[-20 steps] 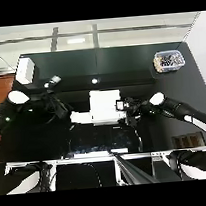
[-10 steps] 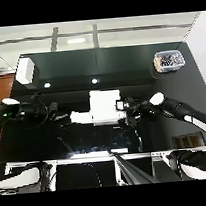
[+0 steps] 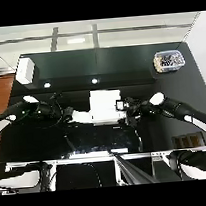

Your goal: Fold the box and place the chain.

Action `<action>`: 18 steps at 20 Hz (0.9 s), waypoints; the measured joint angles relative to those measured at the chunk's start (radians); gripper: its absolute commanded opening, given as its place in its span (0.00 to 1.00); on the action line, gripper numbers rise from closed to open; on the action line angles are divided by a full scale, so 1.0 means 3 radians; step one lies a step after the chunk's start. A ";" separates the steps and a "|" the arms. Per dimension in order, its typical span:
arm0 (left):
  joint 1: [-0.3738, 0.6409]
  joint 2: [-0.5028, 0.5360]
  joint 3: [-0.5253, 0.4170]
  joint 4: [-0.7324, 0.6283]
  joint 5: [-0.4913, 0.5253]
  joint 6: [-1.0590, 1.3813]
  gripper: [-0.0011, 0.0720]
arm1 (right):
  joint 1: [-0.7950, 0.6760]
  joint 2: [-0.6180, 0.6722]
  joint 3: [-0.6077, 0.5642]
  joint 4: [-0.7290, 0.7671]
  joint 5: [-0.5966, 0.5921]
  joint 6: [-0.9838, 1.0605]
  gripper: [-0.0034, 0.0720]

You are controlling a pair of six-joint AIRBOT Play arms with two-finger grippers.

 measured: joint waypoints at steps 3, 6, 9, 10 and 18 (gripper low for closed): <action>-0.0037 -0.0005 0.0052 -0.0079 -0.0072 0.0151 0.75 | 0.0000 0.0000 0.0000 -0.0001 0.0001 0.0000 0.53; -0.0052 -0.0008 0.0123 -0.0123 -0.0107 0.0221 0.97 | 0.0000 0.0000 0.0000 0.0000 0.0000 0.0000 0.53; -0.0080 -0.0009 0.0203 -0.0140 -0.0106 0.0235 0.97 | 0.0000 0.0000 0.0000 0.0000 0.0001 0.0000 0.53; -0.0108 -0.0009 0.0229 -0.0140 -0.0113 0.0234 0.96 | 0.0000 0.0001 0.0000 -0.0001 0.0000 -0.0001 0.53; -0.0599 -0.0010 0.0633 0.0167 -0.0183 -0.0309 0.95 | 0.0000 0.0001 0.0000 0.0000 0.0001 0.0000 0.53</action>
